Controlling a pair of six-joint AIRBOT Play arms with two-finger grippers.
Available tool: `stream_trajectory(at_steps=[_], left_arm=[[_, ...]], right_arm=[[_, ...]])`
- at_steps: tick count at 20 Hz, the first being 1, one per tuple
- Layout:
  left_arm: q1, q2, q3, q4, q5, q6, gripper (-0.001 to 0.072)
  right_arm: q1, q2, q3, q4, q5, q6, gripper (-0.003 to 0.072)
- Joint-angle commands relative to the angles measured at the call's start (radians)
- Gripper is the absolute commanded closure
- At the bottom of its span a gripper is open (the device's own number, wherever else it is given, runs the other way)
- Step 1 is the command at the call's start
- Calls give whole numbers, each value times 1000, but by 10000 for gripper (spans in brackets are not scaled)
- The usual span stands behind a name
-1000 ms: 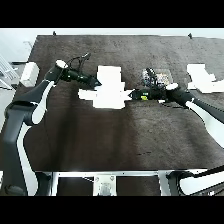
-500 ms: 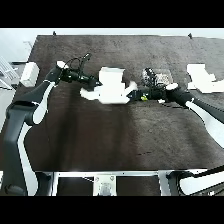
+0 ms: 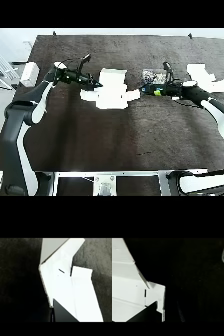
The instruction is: Fold the box and place the chain.
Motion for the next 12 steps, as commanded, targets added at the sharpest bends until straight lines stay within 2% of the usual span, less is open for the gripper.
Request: stream_trajectory(at_steps=[1, 8, 12], left_arm=[[29, 1, -45, -85, -41, 116, 695], [33, 5, -154, -156, -39, 481, 695], [33, 5, -187, -165, -32, 572, 695]], right_arm=[[-33, 14, -2, 3, 23, 0, 380], [-18, 14, -8, 114, 0, -56, 371], [-18, 14, -8, 141, 1, -79, 369]])
